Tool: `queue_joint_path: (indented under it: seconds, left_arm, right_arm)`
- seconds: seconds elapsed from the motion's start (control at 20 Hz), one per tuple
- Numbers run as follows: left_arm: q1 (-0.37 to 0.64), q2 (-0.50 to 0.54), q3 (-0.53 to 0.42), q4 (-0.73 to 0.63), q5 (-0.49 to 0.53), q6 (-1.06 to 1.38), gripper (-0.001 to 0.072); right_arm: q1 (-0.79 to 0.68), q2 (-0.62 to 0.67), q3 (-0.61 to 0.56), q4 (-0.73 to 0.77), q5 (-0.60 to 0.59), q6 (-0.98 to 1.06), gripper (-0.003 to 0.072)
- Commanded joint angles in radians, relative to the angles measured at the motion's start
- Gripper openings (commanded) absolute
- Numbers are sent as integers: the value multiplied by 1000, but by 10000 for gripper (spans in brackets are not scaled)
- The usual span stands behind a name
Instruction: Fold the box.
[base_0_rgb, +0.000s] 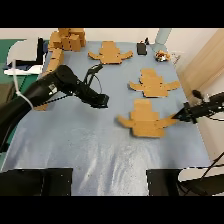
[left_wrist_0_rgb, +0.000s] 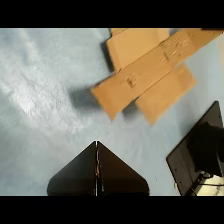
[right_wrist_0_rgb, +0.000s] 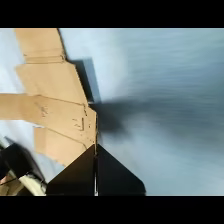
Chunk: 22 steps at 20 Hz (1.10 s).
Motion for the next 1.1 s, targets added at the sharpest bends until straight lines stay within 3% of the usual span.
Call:
queue_joint_path:
  seconds: [0.0, 0.15, 0.2, 0.25, 0.3, 0.5, 0.55, 0.6, 0.65, 0.7, 0.75, 0.9, 1.05]
  left_arm:
    - [56, 80, -58, -2, -92, -7, 13]
    - [95, 107, -121, 8, -95, -4, 13]
    - [97, 107, -129, 13, -97, -4, 13]
    - [95, 107, -133, 17, -104, 0, 14]
    - [93, 106, -133, 17, -114, 16, 14]
    - [93, 107, -133, 27, -119, 31, 15]
    - [92, 107, -133, 26, -122, 40, 68]
    - [93, 107, -133, 26, -126, 46, 417]
    - [93, 106, -133, 22, -126, 44, 536]
    - [93, 106, -132, 21, -121, 43, 494]
    - [93, 106, -132, 22, -117, 44, 481]
    - [105, 103, -132, 4, -109, 46, 481]
    - [164, 69, -133, -19, -150, 48, 483]
  right_arm:
    - [148, 111, -197, 142, 93, 10, 1]
    - [251, 240, -346, 91, 229, 55, 4]
    - [274, 256, -372, 56, 262, 76, 45]
    - [286, 255, -380, 42, 267, 81, 198]
    - [296, 248, -382, 45, 267, 81, 300]
    - [315, 206, -381, 47, 286, 80, 292]
    - [320, 192, -381, 48, 284, 76, 258]
    - [330, 181, -380, 51, 283, 59, 167]
    - [342, 174, -378, 67, 282, 24, 138]
    - [358, 171, -370, 91, 282, -4, 115]
    - [374, 172, -360, 113, 282, -33, 8]
    - [432, 179, -348, 159, 279, -97, 1]
    - [499, 246, -433, 160, 307, -126, 1]
